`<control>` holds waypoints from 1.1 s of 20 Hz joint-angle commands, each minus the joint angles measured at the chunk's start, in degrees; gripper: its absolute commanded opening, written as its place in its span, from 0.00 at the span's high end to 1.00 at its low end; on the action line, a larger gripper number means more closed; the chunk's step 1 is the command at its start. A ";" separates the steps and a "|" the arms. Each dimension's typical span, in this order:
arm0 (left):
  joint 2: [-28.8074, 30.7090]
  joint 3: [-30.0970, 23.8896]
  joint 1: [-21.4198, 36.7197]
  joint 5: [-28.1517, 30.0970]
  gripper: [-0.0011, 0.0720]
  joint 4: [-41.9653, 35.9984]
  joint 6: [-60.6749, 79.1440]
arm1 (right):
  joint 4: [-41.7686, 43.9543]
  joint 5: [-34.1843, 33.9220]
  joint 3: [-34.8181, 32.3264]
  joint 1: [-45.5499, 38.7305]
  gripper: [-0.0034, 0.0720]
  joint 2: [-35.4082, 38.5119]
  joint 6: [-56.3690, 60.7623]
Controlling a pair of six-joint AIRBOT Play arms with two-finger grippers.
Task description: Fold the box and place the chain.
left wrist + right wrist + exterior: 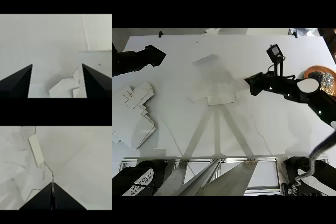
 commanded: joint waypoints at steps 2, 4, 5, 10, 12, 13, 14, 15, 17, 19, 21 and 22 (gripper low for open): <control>0.02 0.02 -0.02 0.00 0.03 0.00 0.02 | 13.79 -8.63 -9.66 -2.51 0.95 -0.85 -12.50; 0.02 0.02 -0.02 0.00 0.03 0.00 0.02 | 15.10 -8.68 -10.43 -2.56 0.95 -2.82 -14.27; 0.02 0.02 -0.02 0.00 0.03 0.00 0.02 | 16.79 -8.63 -10.43 -2.56 0.95 -4.22 -15.47; 0.02 0.02 -0.02 0.00 0.03 0.00 0.02 | 25.70 -8.17 -10.43 -2.56 0.95 -6.80 -22.84; 0.02 0.02 -0.02 0.00 0.03 0.00 0.02 | 27.32 -8.20 -10.43 -2.56 0.95 -6.80 -24.17; 0.02 0.02 -0.02 0.00 0.03 0.00 0.02 | 27.34 -8.15 -10.43 -2.56 0.95 -6.80 -24.15; 0.02 0.02 -0.02 0.00 0.03 0.00 0.02 | 27.34 -7.98 -10.43 -2.56 0.95 -6.80 -24.15; 0.02 0.02 -0.02 0.00 0.03 0.00 0.02 | 27.32 -7.96 -10.43 -2.56 0.94 -6.80 -24.17; 0.02 0.02 -0.02 0.00 0.03 0.00 0.02 | 27.30 -7.98 -10.43 -2.56 0.94 -6.80 -24.15; 0.02 0.02 -0.02 0.00 0.03 0.00 0.02 | 27.30 -7.98 -10.43 -2.56 0.94 -6.80 -24.11; 0.02 0.02 -0.02 0.00 0.03 0.00 0.02 | 27.30 -8.00 -10.43 -2.56 0.94 -6.80 -24.13; 0.02 0.02 -0.02 0.07 0.03 0.04 0.11 | 27.30 -7.98 -10.43 -2.56 0.94 -6.80 -24.11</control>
